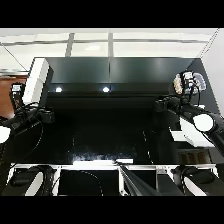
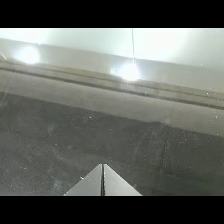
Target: Fold the box and place the chain.
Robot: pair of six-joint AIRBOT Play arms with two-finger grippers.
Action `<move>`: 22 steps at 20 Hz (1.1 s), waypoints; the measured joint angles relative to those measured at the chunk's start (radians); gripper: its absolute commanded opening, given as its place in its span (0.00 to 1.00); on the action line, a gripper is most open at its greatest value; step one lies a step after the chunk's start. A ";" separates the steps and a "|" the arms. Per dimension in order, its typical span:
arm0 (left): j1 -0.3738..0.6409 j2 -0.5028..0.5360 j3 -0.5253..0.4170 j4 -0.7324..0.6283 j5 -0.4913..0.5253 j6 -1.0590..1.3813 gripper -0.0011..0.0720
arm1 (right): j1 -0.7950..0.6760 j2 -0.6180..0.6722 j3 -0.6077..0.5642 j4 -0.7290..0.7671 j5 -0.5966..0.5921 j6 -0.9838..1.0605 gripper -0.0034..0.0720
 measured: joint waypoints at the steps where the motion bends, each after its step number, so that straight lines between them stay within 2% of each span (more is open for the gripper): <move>1: 0.000 0.000 0.000 0.000 0.000 0.000 0.06 | 0.000 0.000 0.000 0.000 0.000 0.000 0.07; 22: 0.000 0.000 -0.001 -0.026 0.009 0.000 0.06 | 0.000 0.000 0.000 0.029 -0.002 0.000 0.07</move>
